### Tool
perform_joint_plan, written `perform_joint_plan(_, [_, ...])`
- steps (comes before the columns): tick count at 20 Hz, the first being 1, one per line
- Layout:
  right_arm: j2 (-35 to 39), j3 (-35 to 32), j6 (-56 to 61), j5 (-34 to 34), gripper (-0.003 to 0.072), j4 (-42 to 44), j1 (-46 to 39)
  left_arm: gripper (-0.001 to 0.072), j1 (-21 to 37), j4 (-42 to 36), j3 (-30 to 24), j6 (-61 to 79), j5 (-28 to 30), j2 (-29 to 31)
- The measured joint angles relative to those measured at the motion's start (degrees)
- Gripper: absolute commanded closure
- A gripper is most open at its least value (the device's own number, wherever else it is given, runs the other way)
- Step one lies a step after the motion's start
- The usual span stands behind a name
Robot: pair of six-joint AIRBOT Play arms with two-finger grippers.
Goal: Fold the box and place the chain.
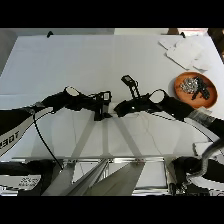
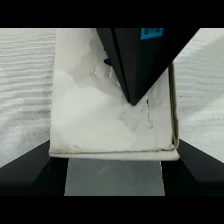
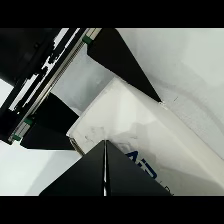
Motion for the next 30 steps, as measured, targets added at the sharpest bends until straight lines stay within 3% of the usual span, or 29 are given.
perform_joint_plan(9, [10.2,-0.4,-2.1,0.1,0.0680,0.0,-3.1,0.0554,0.0,-0.4,0.0,-0.3,0.0,0.0])
perform_joint_plan(15, [15.0,-8.7,-5.7,7.2,0.0680,0.1,-14.9,0.0554,0.0,-0.3,0.0,-0.1,0.0,0.0])
perform_joint_plan(21, [15.7,-15.2,-8.6,3.0,0.0681,0.6,-19.1,0.0554,0.0,-0.3,0.0,-0.2,-0.1,0.0])
perform_joint_plan(30, [17.5,-15.3,-9.2,1.7,0.0679,-1.6,-19.8,0.0554,0.0,-0.3,0.0,-0.1,-0.1,0.0])
